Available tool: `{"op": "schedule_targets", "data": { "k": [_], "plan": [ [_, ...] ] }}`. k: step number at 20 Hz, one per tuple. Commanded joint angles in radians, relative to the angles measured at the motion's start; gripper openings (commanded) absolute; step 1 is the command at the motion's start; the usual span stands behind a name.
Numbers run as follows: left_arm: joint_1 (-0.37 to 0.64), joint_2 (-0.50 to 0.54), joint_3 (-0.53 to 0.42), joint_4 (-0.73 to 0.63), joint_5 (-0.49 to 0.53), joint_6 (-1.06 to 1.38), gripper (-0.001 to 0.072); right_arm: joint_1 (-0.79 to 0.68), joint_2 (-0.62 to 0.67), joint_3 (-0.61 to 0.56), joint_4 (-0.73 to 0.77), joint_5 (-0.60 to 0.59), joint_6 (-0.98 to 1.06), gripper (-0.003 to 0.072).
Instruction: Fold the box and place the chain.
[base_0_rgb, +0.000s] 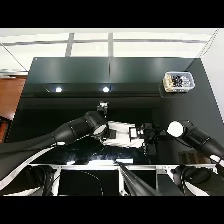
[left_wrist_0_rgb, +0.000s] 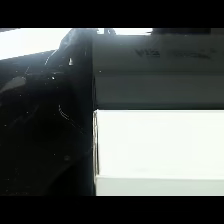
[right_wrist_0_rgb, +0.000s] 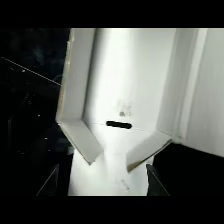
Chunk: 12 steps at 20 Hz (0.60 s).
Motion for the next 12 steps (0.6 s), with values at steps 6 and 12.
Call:
{"op": "schedule_targets", "data": {
  "k": [6,12],
  "plan": [
    [-0.001,0.000,-0.002,0.015,-0.001,-0.023,0.0029,0.003,0.001,0.002,0.075,-0.065,0.014,0.0638],
    [-0.001,0.000,-0.002,0.016,-0.003,-0.023,0.0029,0.020,-0.001,0.002,0.141,-0.051,0.068,0.0124]
  ]
}}
